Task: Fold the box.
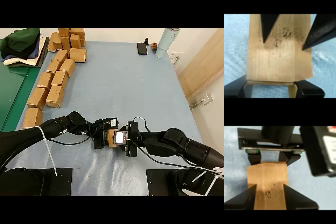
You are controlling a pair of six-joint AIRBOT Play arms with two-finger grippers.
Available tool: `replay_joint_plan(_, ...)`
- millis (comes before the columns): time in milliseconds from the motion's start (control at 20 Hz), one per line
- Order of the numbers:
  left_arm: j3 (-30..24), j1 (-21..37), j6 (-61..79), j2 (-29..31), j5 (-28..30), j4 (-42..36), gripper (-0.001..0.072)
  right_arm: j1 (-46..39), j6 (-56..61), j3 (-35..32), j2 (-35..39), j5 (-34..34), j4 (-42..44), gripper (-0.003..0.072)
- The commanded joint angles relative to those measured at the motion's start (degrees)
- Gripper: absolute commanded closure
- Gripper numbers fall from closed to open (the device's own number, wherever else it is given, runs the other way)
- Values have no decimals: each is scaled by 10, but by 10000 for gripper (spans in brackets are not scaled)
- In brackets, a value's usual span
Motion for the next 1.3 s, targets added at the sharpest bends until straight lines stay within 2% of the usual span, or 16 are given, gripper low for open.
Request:
replay_joint_plan(0, 0, 0, 0, 0, 0, 0, 178, 15, -12, 0, -9, 2, -12, 158)
replay_joint_plan(150, 0, 0, 0, 0, 0, 0, 178, 30, -11, 0, -10, 2, -12, 158)
replay_joint_plan(400, 0, 0, 0, 0, 0, 0, 178, 30, 19, 0, -34, 26, -87, 160)
replay_joint_plan(700, 0, 0, 0, 0, 0, 0, 178, 30, 37, 0, -35, 31, -115, 183)
replay_joint_plan(800, 0, 0, 0, 0, 0, 0, 178, 30, 37, 0, -34, 31, -115, 284)
replay_joint_plan(850, 0, 0, 0, 0, 0, 0, 178, 30, 37, 0, -33, 31, -115, 284)
replay_joint_plan(950, 0, 0, 0, 0, 0, 0, 179, 30, 37, 0, -33, 30, -114, 394)
replay_joint_plan(1250, 0, 0, 0, 0, 0, 0, 178, 34, 36, 0, -15, 31, -110, 395)
